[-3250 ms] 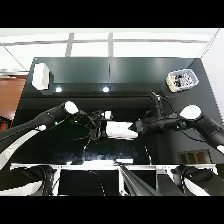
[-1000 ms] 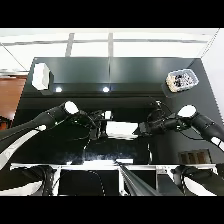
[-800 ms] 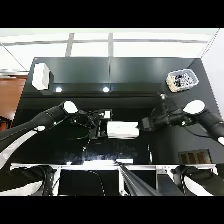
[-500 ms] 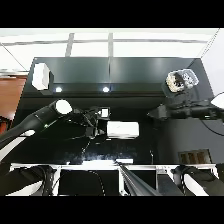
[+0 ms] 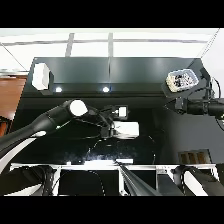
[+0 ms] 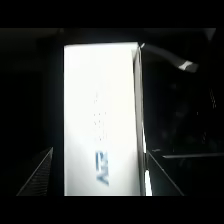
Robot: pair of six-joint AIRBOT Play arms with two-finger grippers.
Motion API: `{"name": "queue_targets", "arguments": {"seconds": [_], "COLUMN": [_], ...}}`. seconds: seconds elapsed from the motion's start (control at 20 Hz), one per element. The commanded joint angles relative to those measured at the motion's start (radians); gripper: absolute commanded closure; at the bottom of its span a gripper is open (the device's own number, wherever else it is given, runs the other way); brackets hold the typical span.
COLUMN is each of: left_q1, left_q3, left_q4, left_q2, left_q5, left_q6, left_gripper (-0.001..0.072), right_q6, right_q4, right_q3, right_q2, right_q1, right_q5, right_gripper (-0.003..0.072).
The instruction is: Fold the box and place the chain.
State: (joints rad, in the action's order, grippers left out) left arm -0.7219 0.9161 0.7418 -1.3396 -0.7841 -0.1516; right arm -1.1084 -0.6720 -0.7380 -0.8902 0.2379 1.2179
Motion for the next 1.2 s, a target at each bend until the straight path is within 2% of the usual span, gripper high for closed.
{"name": "queue_targets", "arguments": {"seconds": [0.0, 0.45, 0.95, 1.15], "left_q1": [-0.037, -0.037, -0.043, -0.043], "left_q3": [0.097, 0.109, 0.114, 0.153], "left_q4": [0.002, 0.006, 0.01, 0.034], "left_q2": [-0.087, -0.116, -0.131, -0.131], "left_q5": [-0.047, -0.085, -0.077, -0.076], "left_q6": [-0.07, -0.106, -0.134, -0.134], "left_gripper": [0.0001, 0.0001, 0.0, 0.0], "right_q6": [-0.002, 0.006, 0.006, 0.006], "right_q4": [-0.002, -0.002, -0.002, -0.002], "right_q3": [-0.001, -0.001, -0.001, -0.001], "right_q2": [0.001, 0.001, 0.001, 0.001], "right_q1": [0.01, 0.01, 0.01, 0.01], "right_q5": [0.005, -0.003, 0.019, 0.019], "right_gripper": [0.0676, 0.0676, 0.0676, 0.0676]}}
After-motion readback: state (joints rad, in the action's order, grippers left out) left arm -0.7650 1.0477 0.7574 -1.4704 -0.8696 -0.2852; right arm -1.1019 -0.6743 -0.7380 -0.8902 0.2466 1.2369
